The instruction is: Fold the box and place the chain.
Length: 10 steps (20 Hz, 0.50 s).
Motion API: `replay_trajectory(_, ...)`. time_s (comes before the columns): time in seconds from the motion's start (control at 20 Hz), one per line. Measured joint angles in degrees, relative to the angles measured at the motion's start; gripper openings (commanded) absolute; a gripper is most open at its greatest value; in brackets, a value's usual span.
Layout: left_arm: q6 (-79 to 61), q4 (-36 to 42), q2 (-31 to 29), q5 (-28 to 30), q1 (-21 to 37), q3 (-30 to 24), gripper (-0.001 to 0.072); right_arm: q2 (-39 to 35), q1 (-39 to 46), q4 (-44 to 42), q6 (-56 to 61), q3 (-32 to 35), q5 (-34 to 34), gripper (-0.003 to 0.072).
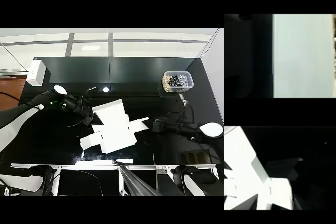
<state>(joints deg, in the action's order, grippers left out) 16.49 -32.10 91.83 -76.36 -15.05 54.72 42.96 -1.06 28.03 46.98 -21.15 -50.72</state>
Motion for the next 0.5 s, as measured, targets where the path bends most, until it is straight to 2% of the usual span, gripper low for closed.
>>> replay_trajectory(0.1, 0.2, -1.8, -3.9, 1.4, -0.9, 0.3, 0.0018, 0.0, 3.7, 7.4, 0.0, -4.8, -4.7, 0.0504)
replay_trajectory(0.25, -1.0, -6.8, -11.2, 8.0, -4.5, -0.7, 0.0021, 0.0, 6.5, 17.2, 0.1, -9.5, -9.6, 0.0504)
replay_trajectory(0.35, -3.3, -10.0, -14.0, 12.4, -7.7, -1.4, 0.0021, 0.0, 7.3, 20.9, 0.1, -10.9, -10.1, 0.0503)
replay_trajectory(0.5, -5.4, -16.6, -14.9, 15.9, -12.3, -2.2, 0.0021, 0.0, 7.8, 23.7, 0.2, -11.9, -9.9, 0.0503)
